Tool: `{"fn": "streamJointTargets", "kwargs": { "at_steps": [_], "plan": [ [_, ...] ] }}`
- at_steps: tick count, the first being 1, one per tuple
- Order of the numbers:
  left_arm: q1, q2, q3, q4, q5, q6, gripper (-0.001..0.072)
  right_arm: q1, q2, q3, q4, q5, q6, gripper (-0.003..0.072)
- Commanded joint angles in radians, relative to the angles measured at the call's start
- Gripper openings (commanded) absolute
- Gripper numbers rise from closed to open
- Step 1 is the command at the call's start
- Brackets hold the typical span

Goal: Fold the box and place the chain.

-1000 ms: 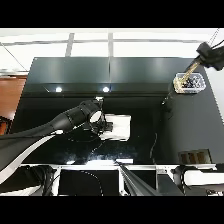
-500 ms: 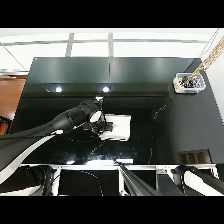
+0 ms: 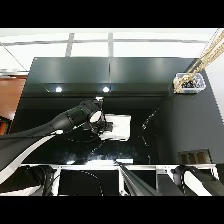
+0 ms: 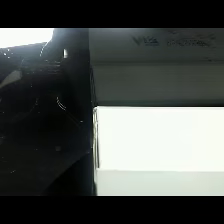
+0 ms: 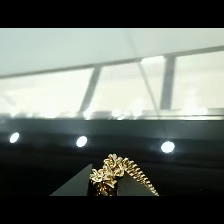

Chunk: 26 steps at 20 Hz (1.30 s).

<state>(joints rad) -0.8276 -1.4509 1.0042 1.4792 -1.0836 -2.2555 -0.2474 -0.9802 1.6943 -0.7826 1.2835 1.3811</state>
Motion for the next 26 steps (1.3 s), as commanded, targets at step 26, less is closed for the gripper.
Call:
{"fn": "streamJointTargets", "kwargs": {
  "at_steps": [26],
  "plan": [
    [0.000,0.000,0.000,-0.003,-0.002,0.000,0.0030,0.568,-0.008,-0.243,0.250,0.122,-0.050,0.0004]
  ]
}}
